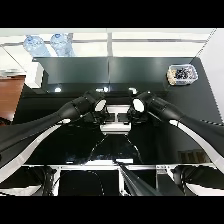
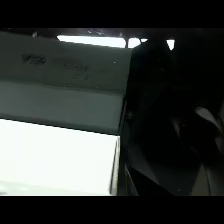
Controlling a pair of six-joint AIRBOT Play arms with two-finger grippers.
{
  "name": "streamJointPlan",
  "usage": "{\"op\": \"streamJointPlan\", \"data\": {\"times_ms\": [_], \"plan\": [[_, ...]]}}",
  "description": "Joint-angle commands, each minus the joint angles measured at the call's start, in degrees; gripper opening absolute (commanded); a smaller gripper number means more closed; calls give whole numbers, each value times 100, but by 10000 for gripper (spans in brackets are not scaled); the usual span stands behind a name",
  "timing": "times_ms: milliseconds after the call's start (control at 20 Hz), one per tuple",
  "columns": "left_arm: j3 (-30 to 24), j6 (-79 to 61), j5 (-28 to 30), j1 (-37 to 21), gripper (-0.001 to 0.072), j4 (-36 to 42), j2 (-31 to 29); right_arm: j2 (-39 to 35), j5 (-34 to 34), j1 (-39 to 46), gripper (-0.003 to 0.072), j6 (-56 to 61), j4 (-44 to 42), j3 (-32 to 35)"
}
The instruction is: Fold the box and place the chain.
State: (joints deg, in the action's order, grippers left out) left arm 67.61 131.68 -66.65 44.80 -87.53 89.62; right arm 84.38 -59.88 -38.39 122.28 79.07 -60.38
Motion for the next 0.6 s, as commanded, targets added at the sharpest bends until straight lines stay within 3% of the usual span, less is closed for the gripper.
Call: {"op": "streamJointPlan", "data": {"times_ms": [0, 50, 100, 250, 300, 550], "plan": [[0, -7, -4, -4, 24, 0, 0, 190, -402, -232, 297, 739, 555, -247], [0, -7, -7, -4, 24, 0, 0, 216, -461, -258, 297, 822, 586, -256], [0, -7, -7, -4, 24, 0, 0, 227, -479, -271, 183, 835, 560, -256], [0, -7, -7, -4, 24, 0, 0, 227, -479, -271, 122, 835, 542, -256], [0, -7, -7, -4, 24, 0, 0, 227, -476, -269, 9, 824, 540, -256], [0, -7, -4, -4, 24, 0, 0, 223, -483, -267, 15, 824, 540, -256]]}}
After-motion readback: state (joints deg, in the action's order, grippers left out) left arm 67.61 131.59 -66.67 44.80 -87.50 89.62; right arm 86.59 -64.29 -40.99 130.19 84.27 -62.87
